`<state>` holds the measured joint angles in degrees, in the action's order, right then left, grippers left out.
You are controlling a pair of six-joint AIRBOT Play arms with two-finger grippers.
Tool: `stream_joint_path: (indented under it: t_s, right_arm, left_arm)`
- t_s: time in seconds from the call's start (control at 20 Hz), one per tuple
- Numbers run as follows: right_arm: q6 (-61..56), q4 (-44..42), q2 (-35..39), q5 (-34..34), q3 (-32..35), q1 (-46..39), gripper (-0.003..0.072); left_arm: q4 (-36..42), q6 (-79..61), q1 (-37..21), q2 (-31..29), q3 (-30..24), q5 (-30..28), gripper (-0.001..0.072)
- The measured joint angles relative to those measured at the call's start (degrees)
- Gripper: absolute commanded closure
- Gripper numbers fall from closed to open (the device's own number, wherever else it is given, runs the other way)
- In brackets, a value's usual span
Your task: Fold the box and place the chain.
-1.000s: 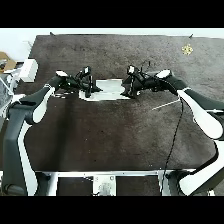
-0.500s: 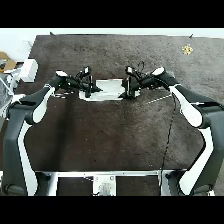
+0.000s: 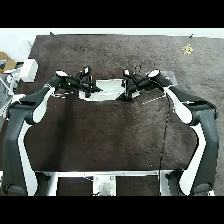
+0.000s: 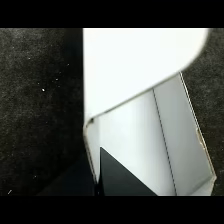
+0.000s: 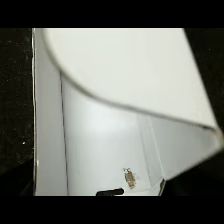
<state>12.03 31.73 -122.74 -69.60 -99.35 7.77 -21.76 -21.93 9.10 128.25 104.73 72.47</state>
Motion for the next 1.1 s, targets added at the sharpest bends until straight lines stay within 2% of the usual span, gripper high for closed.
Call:
stream_joint_path:
  t_s: [0.3,0.35,0.4,0.6,0.7,1.1]
  right_arm:
    - [0.4,-0.5,-0.7,-0.2,-0.2,0.2,0.0121]
    - [0.4,-0.6,-0.7,-0.2,-0.2,0.2,0.0135]
    - [0.4,-0.6,-0.7,-0.1,-0.2,0.2,0.018]
    - [0.4,-0.3,-0.8,0.5,-0.2,0.2,0.0181]
    - [0.4,-0.2,-1.0,0.6,-0.2,0.2,0.0241]
    - [0.2,0.3,-1.6,1.0,-0.2,0.2,0.0241]
  left_arm:
    - [0.0,0.0,0.0,0.0,0.0,0.0,0.0697]
    - [0.0,0.0,0.0,0.0,0.0,0.0,0.0697]
    - [0.0,0.0,0.0,0.0,0.0,0.0,0.0697]
    - [0.0,0.0,0.0,0.0,0.0,0.0,0.0697]
    - [0.0,0.0,0.0,0.0,0.0,0.0,0.0697]
    - [0.0,0.0,0.0,0.0,0.0,0.0,0.0697]
